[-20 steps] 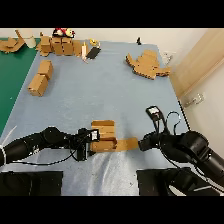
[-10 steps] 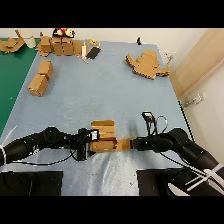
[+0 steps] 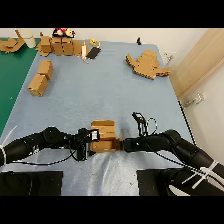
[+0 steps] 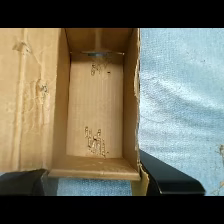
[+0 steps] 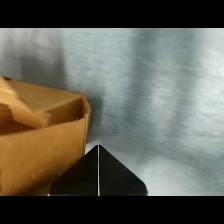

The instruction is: Fold the box.

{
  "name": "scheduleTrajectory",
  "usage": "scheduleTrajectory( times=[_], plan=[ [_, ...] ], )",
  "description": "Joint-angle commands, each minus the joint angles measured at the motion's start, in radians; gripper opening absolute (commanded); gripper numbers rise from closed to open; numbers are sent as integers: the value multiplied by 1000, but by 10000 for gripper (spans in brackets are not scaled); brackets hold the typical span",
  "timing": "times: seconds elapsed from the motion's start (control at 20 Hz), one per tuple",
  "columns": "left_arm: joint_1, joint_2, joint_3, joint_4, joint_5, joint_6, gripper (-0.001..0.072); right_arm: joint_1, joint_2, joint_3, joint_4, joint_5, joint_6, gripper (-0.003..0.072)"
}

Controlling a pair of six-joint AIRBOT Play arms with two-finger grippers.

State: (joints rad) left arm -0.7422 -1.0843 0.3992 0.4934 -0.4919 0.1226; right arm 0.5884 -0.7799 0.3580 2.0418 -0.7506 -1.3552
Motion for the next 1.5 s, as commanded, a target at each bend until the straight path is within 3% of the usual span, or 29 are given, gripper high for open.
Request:
scheduleTrajectory(
  times=[0.0, 0.05, 0.1, 0.15, 0.35, 0.5, 0.8, 1.05, 1.25, 1.45],
  plan=[
    [0, 0, 1, 0, 0, 0, 494, 33, 40, 43, 32, 1, -7, 6],
    [0, 0, 1, 0, 0, 0, 494, 33, 53, 51, 30, 0, -7, 8],
    [0, 0, 1, 0, 0, 0, 494, 33, 58, 52, 30, 3, -7, 60],
    [0, 0, 1, 0, 0, 0, 494, 33, 56, 52, 30, 5, -7, 170],
    [0, 0, 1, 0, 0, 0, 494, 33, 50, 52, -1, 1, -7, 216],
    [0, 0, 1, 0, 0, 0, 494, 33, 50, 52, -12, 1, -6, 410],
    [0, 0, 1, 0, 0, 0, 494, 81, 21, 53, 35, 15, 4, 453],
    [0, 0, 1, 0, 0, 0, 494, 191, -164, 175, -171, 8, 187, 453],
    [0, 0, 1, 0, 0, 0, 494, 296, -314, 337, -473, -173, 446, 453],
    [0, 0, 1, 0, 0, 0, 494, 385, -460, 482, -579, -325, 583, 452]
  ],
)
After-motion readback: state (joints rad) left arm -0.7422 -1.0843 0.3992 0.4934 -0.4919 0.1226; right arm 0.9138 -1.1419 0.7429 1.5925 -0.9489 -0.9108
